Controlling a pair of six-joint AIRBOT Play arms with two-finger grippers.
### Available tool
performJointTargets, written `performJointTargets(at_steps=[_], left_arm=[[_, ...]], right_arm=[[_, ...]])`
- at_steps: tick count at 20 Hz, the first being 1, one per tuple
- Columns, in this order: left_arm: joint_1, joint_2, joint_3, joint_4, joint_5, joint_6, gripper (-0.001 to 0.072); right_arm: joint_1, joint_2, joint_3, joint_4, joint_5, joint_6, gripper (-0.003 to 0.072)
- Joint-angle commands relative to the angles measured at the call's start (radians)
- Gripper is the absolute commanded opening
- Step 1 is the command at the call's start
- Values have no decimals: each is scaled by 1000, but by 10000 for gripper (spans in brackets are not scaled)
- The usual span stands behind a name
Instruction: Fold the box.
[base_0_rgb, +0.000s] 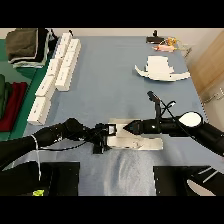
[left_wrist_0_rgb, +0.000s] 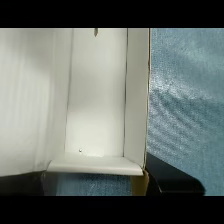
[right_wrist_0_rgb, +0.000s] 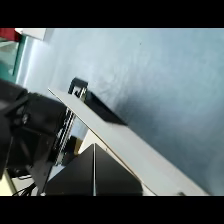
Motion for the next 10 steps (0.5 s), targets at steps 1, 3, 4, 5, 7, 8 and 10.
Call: performJointTargets(at_steps=[1, 3, 4, 5, 7, 8, 10], left_arm=[[0, 0, 1, 0, 0, 0, 476], [0, 0, 1, 0, 0, 0, 477], [0, 0, 1, 1, 0, 0, 476], [0, 0, 1, 0, 0, 0, 477], [0, 0, 1, 0, 0, 1, 477], [0, 0, 1, 0, 0, 0, 477], [0, 0, 1, 0, 0, 1, 477]], right_arm=[[2, -122, 61, -31, -59, -76, 11], [2, -192, 61, -32, -61, -137, 11], [4, -226, 60, -32, -55, -165, 11], [13, -254, 60, -37, -55, -188, 11], [34, -293, 60, -41, -58, -229, 11], [41, -307, 60, -43, -64, -242, 11], [52, -321, 60, -45, -76, -249, 11]])
